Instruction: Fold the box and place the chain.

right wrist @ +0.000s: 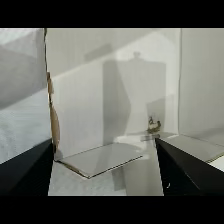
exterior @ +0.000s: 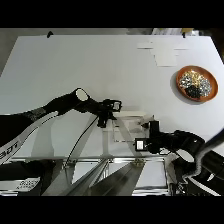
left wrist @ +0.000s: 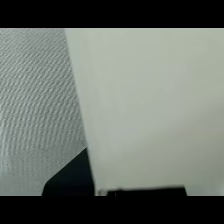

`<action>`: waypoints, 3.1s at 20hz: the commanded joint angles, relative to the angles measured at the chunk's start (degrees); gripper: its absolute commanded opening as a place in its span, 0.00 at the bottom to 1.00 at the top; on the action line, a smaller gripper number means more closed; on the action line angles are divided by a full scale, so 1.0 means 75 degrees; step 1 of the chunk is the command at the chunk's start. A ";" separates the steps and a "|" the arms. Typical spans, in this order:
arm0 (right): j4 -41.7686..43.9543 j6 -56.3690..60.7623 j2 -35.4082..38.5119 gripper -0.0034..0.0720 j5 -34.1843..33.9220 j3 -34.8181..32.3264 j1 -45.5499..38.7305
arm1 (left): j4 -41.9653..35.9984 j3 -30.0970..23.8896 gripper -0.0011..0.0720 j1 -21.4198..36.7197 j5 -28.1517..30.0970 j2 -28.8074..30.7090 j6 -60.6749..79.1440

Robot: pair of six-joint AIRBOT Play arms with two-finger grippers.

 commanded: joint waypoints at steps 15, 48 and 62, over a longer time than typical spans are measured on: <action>0.1900 -0.1326 -0.0443 0.92 0.0434 0.0924 -0.1958 | 0.0003 0.0006 0.03 -0.0006 0.0006 0.0006 0.0003; 0.6621 -0.7883 -0.3471 0.84 0.2346 0.1212 -0.4421 | 0.0003 0.0006 0.03 -0.0006 0.0003 0.0006 0.0003; 0.6898 -0.7880 -0.3931 0.74 0.2133 0.1209 -0.4188 | 0.0003 0.0006 0.03 -0.0006 0.0006 0.0006 0.0003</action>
